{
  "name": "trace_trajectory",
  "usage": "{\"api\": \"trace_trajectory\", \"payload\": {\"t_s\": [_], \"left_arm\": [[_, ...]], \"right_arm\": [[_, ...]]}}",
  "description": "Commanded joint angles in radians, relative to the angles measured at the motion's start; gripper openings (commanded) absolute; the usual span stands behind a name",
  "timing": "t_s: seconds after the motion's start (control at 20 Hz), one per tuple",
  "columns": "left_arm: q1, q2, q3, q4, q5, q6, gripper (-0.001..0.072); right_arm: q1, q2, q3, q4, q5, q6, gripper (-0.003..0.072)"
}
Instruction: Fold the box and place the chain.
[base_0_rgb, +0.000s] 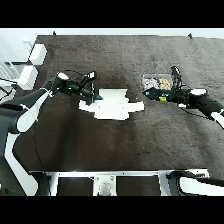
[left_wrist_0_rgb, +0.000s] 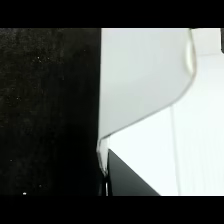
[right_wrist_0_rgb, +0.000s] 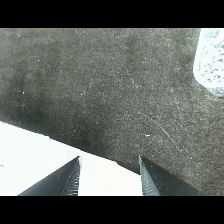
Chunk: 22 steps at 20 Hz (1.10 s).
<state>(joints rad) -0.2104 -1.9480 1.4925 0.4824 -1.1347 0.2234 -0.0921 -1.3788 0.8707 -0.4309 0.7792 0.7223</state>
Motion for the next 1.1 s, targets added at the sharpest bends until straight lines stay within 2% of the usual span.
{"api": "trace_trajectory", "payload": {"t_s": [0.0,0.15,0.4,0.65,1.05], "left_arm": [[0.000,0.000,-0.016,-0.017,0.039,0.013,0.0013],[0.013,0.000,-0.037,-0.071,0.008,0.041,0.0013],[0.016,0.002,-0.046,-0.076,0.050,0.039,0.0013],[0.016,0.002,-0.050,-0.013,0.016,0.051,0.0014],[0.016,0.002,-0.050,-0.003,-0.003,0.076,0.0017]], "right_arm": [[-0.001,0.000,0.000,0.000,-0.001,-0.002,0.0445],[-0.001,0.000,0.000,0.000,0.000,-0.002,0.0445],[-0.001,0.000,0.000,0.000,0.000,-0.002,0.0445],[0.002,0.000,0.000,0.005,-0.001,-0.001,0.0445],[0.001,0.000,0.000,0.004,-0.001,-0.009,0.0445]]}}
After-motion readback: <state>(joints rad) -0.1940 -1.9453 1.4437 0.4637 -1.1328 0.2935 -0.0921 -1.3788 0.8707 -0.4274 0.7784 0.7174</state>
